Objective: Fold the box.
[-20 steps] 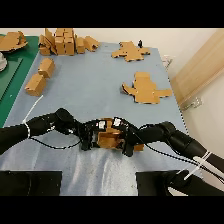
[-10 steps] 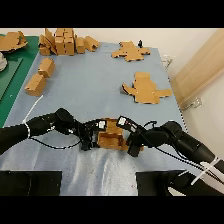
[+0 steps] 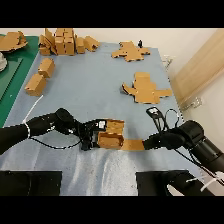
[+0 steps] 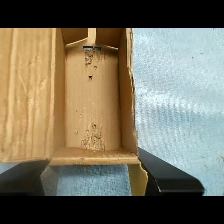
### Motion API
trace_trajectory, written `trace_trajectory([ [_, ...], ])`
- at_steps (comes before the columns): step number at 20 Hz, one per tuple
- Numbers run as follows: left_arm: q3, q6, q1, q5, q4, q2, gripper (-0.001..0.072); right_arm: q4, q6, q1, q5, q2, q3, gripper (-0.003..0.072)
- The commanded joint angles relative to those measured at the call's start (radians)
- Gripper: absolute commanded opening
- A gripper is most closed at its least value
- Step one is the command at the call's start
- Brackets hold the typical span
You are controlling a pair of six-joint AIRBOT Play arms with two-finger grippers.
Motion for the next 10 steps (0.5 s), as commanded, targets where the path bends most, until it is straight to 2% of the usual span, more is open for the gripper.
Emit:
trace_trajectory([
  [1,0.0,0.001,0.0,0.0,0.0,0.0,0.0403,0.032,0.094,-0.127,0.002,-0.011,0.0,0.0003],
  [4,0.0,0.001,0.0,0.0,0.0,0.0,0.0404,0.168,0.055,-0.167,0.111,-0.092,-0.024,0.0004],
  [6,0.0,0.001,0.0,0.0,0.0,0.0,0.0404,0.321,0.003,-0.167,0.175,-0.154,-0.051,0.0003],
  [8,0.0,0.001,0.0,0.0,0.0,0.0,0.0404,0.446,-0.066,-0.165,0.186,-0.203,-0.06,0.0003],
  [10,0.0,0.001,0.0,0.0,0.0,0.0,0.0404,0.481,-0.072,-0.165,0.204,-0.22,-0.061,0.0003],
])
